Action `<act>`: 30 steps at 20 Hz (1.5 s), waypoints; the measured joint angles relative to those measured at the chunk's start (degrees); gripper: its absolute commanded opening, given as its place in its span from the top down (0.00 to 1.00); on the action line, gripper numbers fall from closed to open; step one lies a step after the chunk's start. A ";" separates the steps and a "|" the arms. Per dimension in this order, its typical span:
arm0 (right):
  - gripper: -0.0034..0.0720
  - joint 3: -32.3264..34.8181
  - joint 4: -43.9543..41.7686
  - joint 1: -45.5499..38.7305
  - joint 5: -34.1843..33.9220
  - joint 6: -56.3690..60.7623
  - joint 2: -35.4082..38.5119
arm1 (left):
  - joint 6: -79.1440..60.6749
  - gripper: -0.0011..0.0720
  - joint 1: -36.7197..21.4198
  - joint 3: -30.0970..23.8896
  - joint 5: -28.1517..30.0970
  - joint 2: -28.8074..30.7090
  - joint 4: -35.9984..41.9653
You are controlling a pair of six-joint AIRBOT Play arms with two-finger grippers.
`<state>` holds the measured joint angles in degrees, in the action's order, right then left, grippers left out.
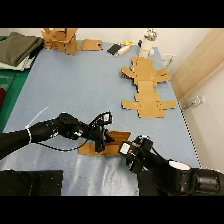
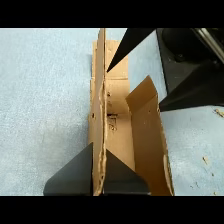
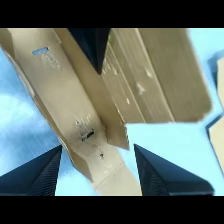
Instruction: Fold the box.
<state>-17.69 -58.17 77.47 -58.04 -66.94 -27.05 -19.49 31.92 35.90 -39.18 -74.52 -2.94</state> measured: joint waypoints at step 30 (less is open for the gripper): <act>0.02 -2.75 -57.53 -45.97 9.73 -84.37 -16.55 | 0.02 0.97 0.00 0.00 -0.17 0.00 -0.04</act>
